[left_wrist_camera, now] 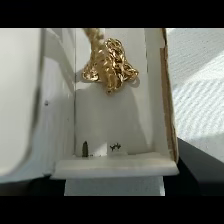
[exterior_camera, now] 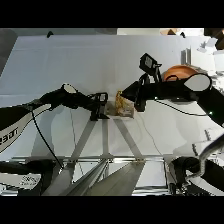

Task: Fold the box and place the chain.

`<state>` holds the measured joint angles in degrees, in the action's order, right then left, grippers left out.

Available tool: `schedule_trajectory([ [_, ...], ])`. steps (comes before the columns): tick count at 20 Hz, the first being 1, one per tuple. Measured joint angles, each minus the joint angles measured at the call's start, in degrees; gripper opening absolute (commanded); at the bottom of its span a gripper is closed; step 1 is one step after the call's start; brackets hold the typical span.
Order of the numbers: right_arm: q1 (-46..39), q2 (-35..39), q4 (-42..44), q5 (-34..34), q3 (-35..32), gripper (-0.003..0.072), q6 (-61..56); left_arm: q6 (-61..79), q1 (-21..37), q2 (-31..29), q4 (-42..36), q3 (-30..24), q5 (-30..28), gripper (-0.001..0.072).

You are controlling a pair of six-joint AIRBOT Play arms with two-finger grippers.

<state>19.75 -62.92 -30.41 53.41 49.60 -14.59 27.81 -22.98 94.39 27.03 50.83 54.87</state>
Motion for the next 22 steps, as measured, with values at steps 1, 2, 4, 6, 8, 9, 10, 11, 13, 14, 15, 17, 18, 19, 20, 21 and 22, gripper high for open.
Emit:
schedule_trajectory([
  [1,0.07,-0.63,-1.44,0.17,0.02,0.0009,-1.20,0.00,0.00,0.00,0.00,0.00,0.00,0.0393],
  [2,0.11,-1.29,-2.86,0.76,0.00,0.0009,-2.51,0.00,0.00,0.00,0.00,0.00,0.00,0.0393],
  [4,0.17,-2.29,-5.07,2.93,0.00,0.0009,-4.26,0.00,0.00,0.02,0.00,0.00,0.00,0.0393],
  [6,0.20,-2.91,-6.43,4.83,0.00,0.0009,-5.22,0.00,0.00,0.00,-0.02,0.00,0.00,0.0393],
  [8,0.20,-3.23,-7.21,6.36,0.00,0.0009,-5.84,0.00,0.00,0.02,0.00,0.00,0.00,0.0393],
  [9,0.20,-3.32,-7.58,6.88,0.02,0.0009,-6.03,0.00,0.00,0.00,0.00,0.00,0.00,0.0393],
  [10,0.22,-3.45,-8.24,7.26,0.02,0.0009,-6.23,0.00,0.00,0.00,0.00,0.00,0.00,0.0393],
  [11,0.22,-3.58,-8.79,7.37,0.02,0.0009,-6.25,0.00,0.00,0.00,0.00,0.00,0.00,0.0393],
  [13,0.20,-4.33,-9.92,7.17,0.02,0.0009,-6.45,0.00,0.00,0.00,0.00,0.00,0.00,0.0393],
  [14,0.22,-4.90,-10.23,6.95,0.02,0.0009,-6.45,0.00,0.00,0.00,-0.02,0.00,0.00,0.0393],
  [15,0.22,-5.62,-10.58,6.51,0.02,0.0009,-6.60,0.00,0.00,0.00,-0.02,0.00,0.00,0.0393],
  [17,0.31,-6.97,-11.02,5.20,0.02,0.0009,-7.34,0.00,0.00,0.00,-0.02,0.00,0.00,0.0393],
  [18,0.46,-7.74,-11.19,4.15,0.02,0.0009,-7.96,0.00,0.00,0.00,-0.02,0.00,0.00,0.0393],
  [19,0.68,-8.41,-11.26,3.06,0.02,0.0009,-8.15,0.00,0.00,0.02,-0.02,0.00,0.00,0.0393],
  [20,1.03,-9.11,-11.28,1.77,0.02,0.0010,-8.39,-0.02,0.00,0.00,-0.02,0.00,0.00,0.0393],
  [21,1.46,-9.77,-11.45,0.63,0.02,0.0012,-8.61,0.00,0.00,0.02,-0.02,0.00,0.00,0.0393],
  [22,1.90,-10.23,-11.45,-0.22,0.02,0.0043,-8.74,-0.02,0.00,0.02,-0.02,0.00,-0.02,0.0393],
])
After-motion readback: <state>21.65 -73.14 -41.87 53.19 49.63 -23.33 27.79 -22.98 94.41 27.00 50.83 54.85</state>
